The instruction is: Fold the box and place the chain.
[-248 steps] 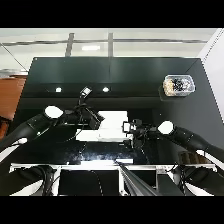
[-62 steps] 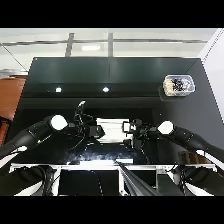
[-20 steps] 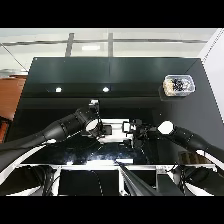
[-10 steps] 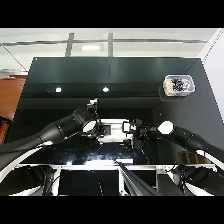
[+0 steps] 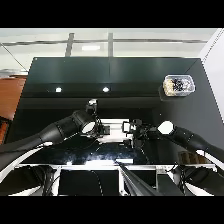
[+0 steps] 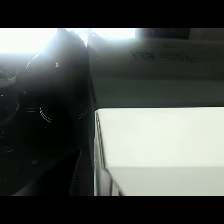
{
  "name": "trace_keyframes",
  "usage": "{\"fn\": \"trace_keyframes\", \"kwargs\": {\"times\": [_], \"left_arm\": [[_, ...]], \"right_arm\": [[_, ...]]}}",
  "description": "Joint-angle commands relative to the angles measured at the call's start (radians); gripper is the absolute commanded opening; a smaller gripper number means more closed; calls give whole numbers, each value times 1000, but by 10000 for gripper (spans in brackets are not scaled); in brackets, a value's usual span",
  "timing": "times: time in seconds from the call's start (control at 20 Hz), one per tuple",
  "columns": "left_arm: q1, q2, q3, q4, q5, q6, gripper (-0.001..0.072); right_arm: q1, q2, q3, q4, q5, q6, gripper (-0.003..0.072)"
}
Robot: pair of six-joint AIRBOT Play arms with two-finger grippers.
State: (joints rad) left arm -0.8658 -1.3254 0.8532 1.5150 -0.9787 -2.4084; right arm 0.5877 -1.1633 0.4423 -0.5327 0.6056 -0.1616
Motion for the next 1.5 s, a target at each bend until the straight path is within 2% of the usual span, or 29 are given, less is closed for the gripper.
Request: {"fn": "trace_keyframes", "kwargs": {"times": [0.0, 1.45], "left_arm": [[0, -6, 0, 2, 3, -1, 245], [-6, -39, 29, -2, -27, -8, 225]], "right_arm": [[1, -1, -1, 0, 0, 0, 481], [1, -1, -1, 0, 0, 0, 481]]}}
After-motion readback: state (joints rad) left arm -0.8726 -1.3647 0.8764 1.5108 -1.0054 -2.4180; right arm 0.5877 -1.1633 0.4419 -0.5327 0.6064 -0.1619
